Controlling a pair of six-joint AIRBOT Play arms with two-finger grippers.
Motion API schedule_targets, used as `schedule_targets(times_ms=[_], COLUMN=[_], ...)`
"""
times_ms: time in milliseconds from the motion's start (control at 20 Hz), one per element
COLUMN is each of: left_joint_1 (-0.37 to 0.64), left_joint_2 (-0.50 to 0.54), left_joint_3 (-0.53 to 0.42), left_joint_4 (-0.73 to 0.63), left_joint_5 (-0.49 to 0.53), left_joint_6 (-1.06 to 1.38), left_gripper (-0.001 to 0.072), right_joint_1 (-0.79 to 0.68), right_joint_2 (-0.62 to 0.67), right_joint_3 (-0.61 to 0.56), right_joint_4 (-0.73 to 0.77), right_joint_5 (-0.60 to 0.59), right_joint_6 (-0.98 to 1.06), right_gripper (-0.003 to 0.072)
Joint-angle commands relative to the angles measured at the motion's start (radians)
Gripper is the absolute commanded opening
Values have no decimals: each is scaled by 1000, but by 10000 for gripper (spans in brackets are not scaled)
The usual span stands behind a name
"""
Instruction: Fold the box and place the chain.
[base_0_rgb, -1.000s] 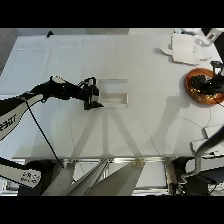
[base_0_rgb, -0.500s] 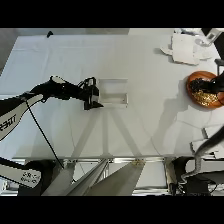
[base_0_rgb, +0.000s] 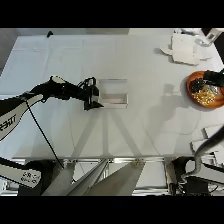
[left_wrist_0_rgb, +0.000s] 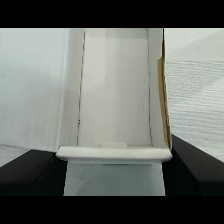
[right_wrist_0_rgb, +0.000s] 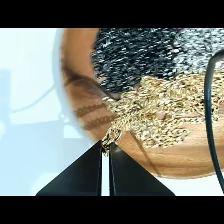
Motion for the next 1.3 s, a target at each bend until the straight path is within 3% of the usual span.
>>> schedule_targets(times_ms=[0, 400, 700, 1000, 1250], left_joint_1=[0, 0, 0, 0, 0], left_joint_2=[0, 0, 0, 0, 0], left_joint_3=[0, 0, 0, 0, 0], left_joint_4=[0, 0, 0, 0, 0], left_joint_5=[0, 0, -1, -1, -1], left_joint_6=[0, 0, 0, 0, 0], left_gripper=[155, 155, 155, 155, 155], right_joint_1=[117, 533, 803, 974, 1028], right_joint_2=[79, 124, 124, 115, 51], right_joint_3=[1, 1, 1, 1, 1], right_joint_4=[16, 16, 17, 28, 135], right_joint_5=[61, 55, -39, -172, -255], right_joint_6=[-1, 2, 3, 2, 2], right_gripper=[10, 11, 11, 10, 8])
